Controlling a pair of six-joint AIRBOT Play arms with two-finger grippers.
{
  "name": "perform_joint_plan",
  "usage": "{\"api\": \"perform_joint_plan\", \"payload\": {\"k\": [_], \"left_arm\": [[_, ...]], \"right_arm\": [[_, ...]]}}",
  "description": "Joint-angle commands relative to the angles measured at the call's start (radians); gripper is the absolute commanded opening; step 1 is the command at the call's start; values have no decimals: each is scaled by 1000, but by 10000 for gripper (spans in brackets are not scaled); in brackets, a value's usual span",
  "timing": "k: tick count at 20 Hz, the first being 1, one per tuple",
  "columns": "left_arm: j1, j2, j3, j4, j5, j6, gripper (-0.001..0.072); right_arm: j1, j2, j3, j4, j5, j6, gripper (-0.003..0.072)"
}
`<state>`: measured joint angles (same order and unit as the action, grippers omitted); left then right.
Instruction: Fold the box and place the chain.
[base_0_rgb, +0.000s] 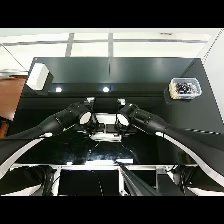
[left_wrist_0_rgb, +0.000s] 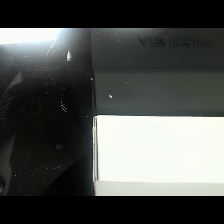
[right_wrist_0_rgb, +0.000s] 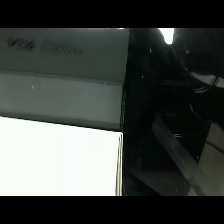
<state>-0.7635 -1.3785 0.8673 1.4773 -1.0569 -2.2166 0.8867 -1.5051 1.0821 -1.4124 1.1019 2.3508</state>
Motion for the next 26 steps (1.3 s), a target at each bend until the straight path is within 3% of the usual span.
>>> {"api": "perform_joint_plan", "payload": {"k": [1, 2, 10, 18, 22, 26], "left_arm": [[0, -1, 0, -2, 0, -5, 27], [0, -1, 0, -2, 0, -5, 27], [0, -1, 0, -2, 1, -5, 27], [0, -1, 0, -2, -3, -5, 27], [0, -1, 0, -2, -15, -5, 27], [0, -1, 0, -2, -22, -5, 27]], "right_arm": [[-2, 19, 2, 7, 40, -47, 225], [-5, 30, 2, 5, 43, -56, 371], [-76, 185, 2, -26, 93, -111, 374], [-286, 338, 2, -56, 291, -314, 374], [-471, 362, 2, -114, 260, -414, 374], [-653, 361, 2, -338, 72, -414, 374]]}}
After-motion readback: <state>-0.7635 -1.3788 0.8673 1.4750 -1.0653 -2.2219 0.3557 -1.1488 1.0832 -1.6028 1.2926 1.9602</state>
